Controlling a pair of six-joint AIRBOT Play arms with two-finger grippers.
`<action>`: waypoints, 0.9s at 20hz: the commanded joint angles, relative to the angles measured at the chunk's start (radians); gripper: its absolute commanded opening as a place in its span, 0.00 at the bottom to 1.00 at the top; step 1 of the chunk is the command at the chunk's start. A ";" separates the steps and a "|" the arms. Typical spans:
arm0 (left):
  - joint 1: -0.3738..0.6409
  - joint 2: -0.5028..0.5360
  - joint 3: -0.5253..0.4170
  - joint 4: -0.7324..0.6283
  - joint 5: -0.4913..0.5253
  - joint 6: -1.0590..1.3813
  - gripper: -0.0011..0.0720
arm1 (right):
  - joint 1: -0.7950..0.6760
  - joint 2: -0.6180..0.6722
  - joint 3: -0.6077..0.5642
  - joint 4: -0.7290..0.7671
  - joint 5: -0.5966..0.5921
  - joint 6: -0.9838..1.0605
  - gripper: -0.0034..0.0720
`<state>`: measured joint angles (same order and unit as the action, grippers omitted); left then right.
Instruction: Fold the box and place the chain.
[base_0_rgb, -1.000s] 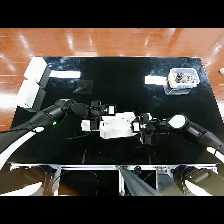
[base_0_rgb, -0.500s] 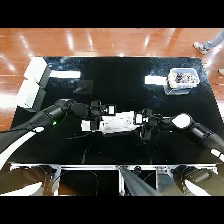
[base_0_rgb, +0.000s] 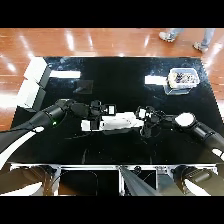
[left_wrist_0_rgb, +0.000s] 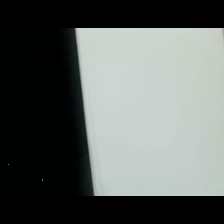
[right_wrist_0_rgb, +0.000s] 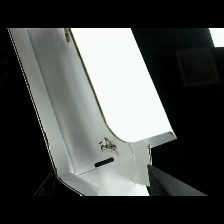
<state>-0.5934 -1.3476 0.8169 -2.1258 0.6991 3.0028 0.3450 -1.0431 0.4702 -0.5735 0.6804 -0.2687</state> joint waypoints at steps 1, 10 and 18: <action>0.000 0.000 0.001 -0.002 0.000 0.000 0.04 | -0.001 0.007 0.002 0.010 0.004 -0.001 0.99; 0.000 0.000 0.001 -0.002 0.000 0.000 0.04 | -0.001 0.026 0.002 0.023 0.011 -0.056 0.99; 0.000 0.000 0.001 -0.002 0.001 0.000 0.04 | -0.001 -0.042 0.024 0.042 0.013 -0.132 0.99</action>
<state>-0.5934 -1.3476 0.8169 -2.1281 0.6994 3.0028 0.3443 -1.0523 0.4801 -0.5476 0.6914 -0.3664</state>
